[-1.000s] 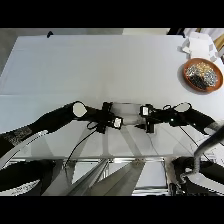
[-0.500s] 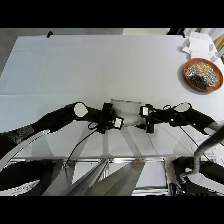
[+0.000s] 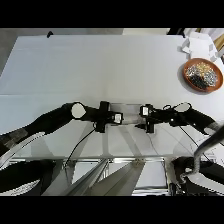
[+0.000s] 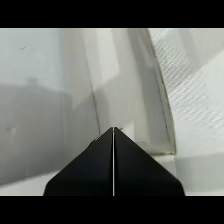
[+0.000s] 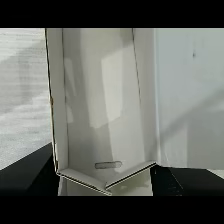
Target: Fold the box and place the chain.
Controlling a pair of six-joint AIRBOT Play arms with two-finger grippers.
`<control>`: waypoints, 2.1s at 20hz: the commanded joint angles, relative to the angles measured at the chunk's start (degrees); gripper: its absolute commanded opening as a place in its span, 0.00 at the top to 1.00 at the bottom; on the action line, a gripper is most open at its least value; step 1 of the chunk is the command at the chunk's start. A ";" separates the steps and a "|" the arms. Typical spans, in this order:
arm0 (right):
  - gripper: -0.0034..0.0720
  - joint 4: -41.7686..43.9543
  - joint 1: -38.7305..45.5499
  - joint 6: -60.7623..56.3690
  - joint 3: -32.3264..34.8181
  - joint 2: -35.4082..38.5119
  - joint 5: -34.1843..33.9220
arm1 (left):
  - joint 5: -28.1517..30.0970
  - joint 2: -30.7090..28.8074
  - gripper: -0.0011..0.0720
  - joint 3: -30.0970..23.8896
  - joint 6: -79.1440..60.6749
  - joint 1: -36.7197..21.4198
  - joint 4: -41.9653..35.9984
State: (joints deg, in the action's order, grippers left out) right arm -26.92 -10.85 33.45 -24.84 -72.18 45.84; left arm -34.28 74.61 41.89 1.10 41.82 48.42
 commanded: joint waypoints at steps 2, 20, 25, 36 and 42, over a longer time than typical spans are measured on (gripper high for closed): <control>0.40 0.00 0.02 0.00 0.02 0.04 0.00 | -6.03 -7.72 0.97 0.04 28.15 -1.05 14.93; 0.40 0.00 0.02 0.00 0.02 0.04 0.00 | -12.48 1.01 0.98 -3.30 65.94 -14.88 2.67; 0.40 0.00 0.02 0.00 0.02 0.04 0.00 | -10.51 1.42 0.82 -3.30 63.25 -12.48 -3.06; 0.40 0.00 0.02 0.00 0.02 0.04 0.00 | -12.22 -1.75 0.67 -2.71 61.46 -12.44 -9.07; 0.40 0.00 0.02 0.00 0.02 0.04 0.00 | -12.35 -2.40 0.67 -2.69 61.92 -11.04 -11.76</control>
State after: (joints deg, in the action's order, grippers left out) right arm -26.94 -10.85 33.47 -24.84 -72.18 45.84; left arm -46.57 72.49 39.16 62.74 30.09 38.48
